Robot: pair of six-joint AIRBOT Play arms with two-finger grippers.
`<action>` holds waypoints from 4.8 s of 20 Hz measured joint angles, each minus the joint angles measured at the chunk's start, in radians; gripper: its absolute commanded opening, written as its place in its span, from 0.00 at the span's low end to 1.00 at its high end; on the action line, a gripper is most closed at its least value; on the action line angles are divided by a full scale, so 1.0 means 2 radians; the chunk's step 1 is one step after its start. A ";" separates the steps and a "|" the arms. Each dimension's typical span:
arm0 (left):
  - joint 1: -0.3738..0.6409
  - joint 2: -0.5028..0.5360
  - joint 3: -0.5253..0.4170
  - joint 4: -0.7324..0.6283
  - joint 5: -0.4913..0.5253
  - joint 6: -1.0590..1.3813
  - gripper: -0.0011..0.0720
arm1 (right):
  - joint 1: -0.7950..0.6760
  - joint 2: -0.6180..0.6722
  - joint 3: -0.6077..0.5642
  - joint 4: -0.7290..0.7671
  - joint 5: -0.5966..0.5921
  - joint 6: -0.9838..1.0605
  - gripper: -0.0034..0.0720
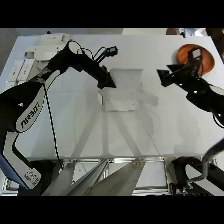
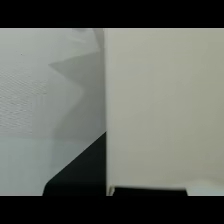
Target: Fold the box and place the chain.
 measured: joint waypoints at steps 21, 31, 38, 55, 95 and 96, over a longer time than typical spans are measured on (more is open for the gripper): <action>-0.036 -0.066 0.000 -0.018 0.124 0.107 0.02 | 0.000 0.033 0.000 0.000 -0.124 0.000 0.74; -0.036 -0.086 0.000 -0.022 0.123 0.136 0.03 | 0.000 0.033 0.000 -0.001 -0.131 0.000 0.74; -0.036 -0.086 0.000 -0.021 0.121 0.138 0.04 | 0.000 0.034 0.000 -0.001 -0.130 0.000 0.75; -0.036 -0.086 0.000 -0.021 0.120 0.138 0.04 | 0.000 0.090 0.001 -0.390 0.315 0.159 0.97; -0.036 -0.086 0.000 -0.021 0.120 0.138 0.04 | 0.000 -0.008 -0.136 -0.210 0.150 -0.212 0.96; -0.036 -0.086 0.000 -0.021 0.120 0.138 0.04 | 0.000 -0.013 -0.137 -0.193 0.148 -0.228 0.96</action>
